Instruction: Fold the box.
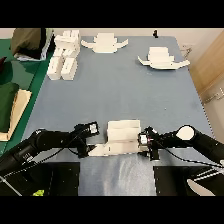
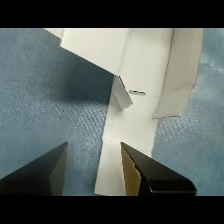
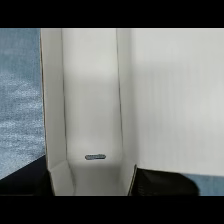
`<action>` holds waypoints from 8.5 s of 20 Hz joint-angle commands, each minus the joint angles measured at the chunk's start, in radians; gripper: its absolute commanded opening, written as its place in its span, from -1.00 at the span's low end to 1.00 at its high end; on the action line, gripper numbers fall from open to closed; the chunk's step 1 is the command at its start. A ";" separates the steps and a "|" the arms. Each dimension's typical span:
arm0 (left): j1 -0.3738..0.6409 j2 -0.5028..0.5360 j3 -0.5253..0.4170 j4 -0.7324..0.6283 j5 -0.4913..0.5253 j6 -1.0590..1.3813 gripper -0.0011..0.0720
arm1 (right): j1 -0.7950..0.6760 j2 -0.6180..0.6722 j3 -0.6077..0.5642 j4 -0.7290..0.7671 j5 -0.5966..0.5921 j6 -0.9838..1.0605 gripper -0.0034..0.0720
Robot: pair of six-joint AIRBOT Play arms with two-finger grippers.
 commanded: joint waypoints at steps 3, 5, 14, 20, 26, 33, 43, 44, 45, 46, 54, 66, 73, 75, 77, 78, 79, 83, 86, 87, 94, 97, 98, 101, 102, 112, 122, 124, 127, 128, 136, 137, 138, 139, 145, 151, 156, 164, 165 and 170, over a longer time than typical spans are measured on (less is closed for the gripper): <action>-0.099 0.014 -0.009 -0.002 -0.026 -0.029 0.41 | 0.000 0.000 0.001 0.000 0.001 0.000 0.31; -0.167 -0.017 -0.009 -0.035 0.055 -0.030 0.64 | 0.000 0.000 0.001 0.000 0.001 0.000 0.31; -0.233 -0.201 -0.005 -0.203 0.238 -0.033 0.64 | 0.000 0.000 0.001 0.000 0.001 0.000 0.31; -0.233 -0.204 0.014 -0.216 0.244 -0.026 -0.05 | 0.000 0.000 0.001 0.000 0.001 0.000 0.31; -0.248 -0.229 0.021 -0.279 0.262 -0.021 -0.50 | 0.000 -0.001 0.001 0.000 0.001 0.000 0.31; -0.270 -0.259 0.030 -0.228 0.276 -0.030 -0.49 | 0.000 -0.001 0.001 0.000 0.001 0.000 0.31; -0.166 -0.036 0.027 0.031 0.121 -0.043 -0.50 | 0.000 -0.001 0.001 0.000 0.001 0.000 0.31; -0.181 -0.023 0.021 0.031 0.120 -0.059 -0.50 | 0.000 -0.001 0.001 0.000 0.001 0.000 0.31; -0.193 -0.010 0.011 0.032 0.118 -0.060 -0.49 | 0.000 -0.001 0.001 0.000 0.001 0.000 0.31; -0.201 0.003 0.000 0.045 0.107 -0.060 -0.49 | 0.000 -0.001 0.001 0.000 0.001 0.000 0.31; -0.201 0.002 -0.009 -0.051 0.042 -0.051 0.46 | 0.000 0.000 0.001 0.000 0.001 0.000 0.31; -0.201 -0.182 0.000 -0.237 0.185 0.088 0.45 | 0.000 -0.001 0.001 0.000 0.001 0.000 0.31; -0.224 -0.182 0.005 -0.238 0.218 0.114 -0.05 | 0.000 0.000 0.001 0.000 0.001 0.000 0.31; -0.259 -0.182 0.005 -0.241 0.244 0.114 -0.05 | 0.000 0.000 0.001 0.000 0.001 0.000 0.31; -0.289 -0.182 0.005 -0.261 0.301 0.114 -0.05 | 0.000 -0.001 0.001 0.000 0.001 0.000 0.31; -0.299 -0.185 0.005 -0.274 0.329 0.114 -0.05 | 0.000 -0.001 0.001 0.000 0.001 0.000 0.31; -0.306 -0.192 0.008 -0.285 0.341 0.114 -0.18 | 0.000 -0.001 0.001 0.000 0.001 0.000 0.31; -0.307 -0.246 0.022 -0.286 0.368 0.114 -0.45 | 0.000 -0.001 0.001 0.000 0.001 0.000 0.31; -0.307 -0.276 0.042 -0.286 0.387 0.114 -0.45 | 0.000 0.000 0.001 0.000 0.001 0.000 0.31; -0.307 -0.280 0.050 -0.286 0.388 0.114 -0.45 | 0.000 -0.001 0.001 0.000 0.001 0.000 0.31; -0.320 -0.294 0.060 -0.287 0.393 0.113 0.60 | 0.000 0.000 0.001 0.000 0.001 0.000 0.31; -0.320 -0.299 0.060 -0.301 0.394 0.110 0.88 | 0.000 -0.001 0.001 0.000 0.001 0.000 0.31; -0.320 -0.301 0.060 -0.301 0.394 0.109 0.88 | 0.000 -0.001 0.001 0.000 0.001 0.000 0.31; -0.320 -0.301 0.060 -0.301 0.393 0.109 0.88 | 0.000 0.000 0.001 0.000 0.001 0.000 0.31; -0.320 -0.301 0.060 -0.301 0.393 0.109 0.88 | 0.000 -0.001 0.001 0.000 0.001 0.000 0.31; -0.317 -0.300 0.060 -0.299 0.376 0.079 -0.49 | 0.000 0.000 0.001 0.000 0.001 0.000 0.31; -0.318 -0.300 0.060 -0.302 0.385 0.078 0.90 | 0.000 -0.001 0.001 0.000 0.001 0.000 0.31; -0.317 -0.300 0.060 -0.301 0.386 0.078 0.90 | 0.000 0.000 0.001 0.000 0.001 0.000 0.31; -0.315 -0.300 0.061 -0.301 0.385 0.052 0.90 | 0.000 0.000 0.001 0.000 0.001 0.000 0.31; -0.315 -0.300 0.061 -0.301 0.385 0.040 0.90 | 0.000 0.000 0.001 0.000 0.001 0.000 0.31; -0.280 -0.144 0.087 -0.104 0.135 -0.193 -0.92 | 0.000 0.000 0.001 0.000 0.001 0.000 0.31; -0.256 -0.103 0.101 -0.042 0.071 -0.304 -0.92 | 0.000 -0.001 0.001 0.000 0.001 0.000 0.31; -0.225 -0.058 0.121 0.030 0.011 -0.423 -0.92 | 0.000 -0.001 0.001 0.000 0.001 0.000 0.31; -0.193 -0.016 0.141 0.102 -0.041 -0.531 -0.92 | 0.000 -0.001 0.001 0.000 0.001 0.000 0.31; 0.102 0.171 0.207 0.429 -0.341 -1.273 -0.92 | 0.000 0.000 0.001 0.000 0.001 0.000 0.31; 0.271 0.108 0.105 0.254 -0.464 -1.443 -0.93 | 0.000 0.000 0.001 0.000 0.001 0.000 0.31; 0.251 -0.024 0.066 0.042 -0.304 -1.385 -0.93 | 0.000 -0.001 0.001 0.000 0.001 0.000 0.31; 0.095 -0.203 0.066 -0.036 -0.171 -1.374 -0.93 | 0.000 0.000 0.001 0.000 0.001 0.000 0.31; 0.063 -0.198 0.066 -0.069 -0.142 -1.359 -0.93 | 0.000 0.000 0.001 0.000 0.001 0.000 0.31; -0.081 -0.187 0.067 -0.188 -0.013 -1.328 -0.93 | 0.000 -0.001 0.001 0.000 0.001 0.000 0.31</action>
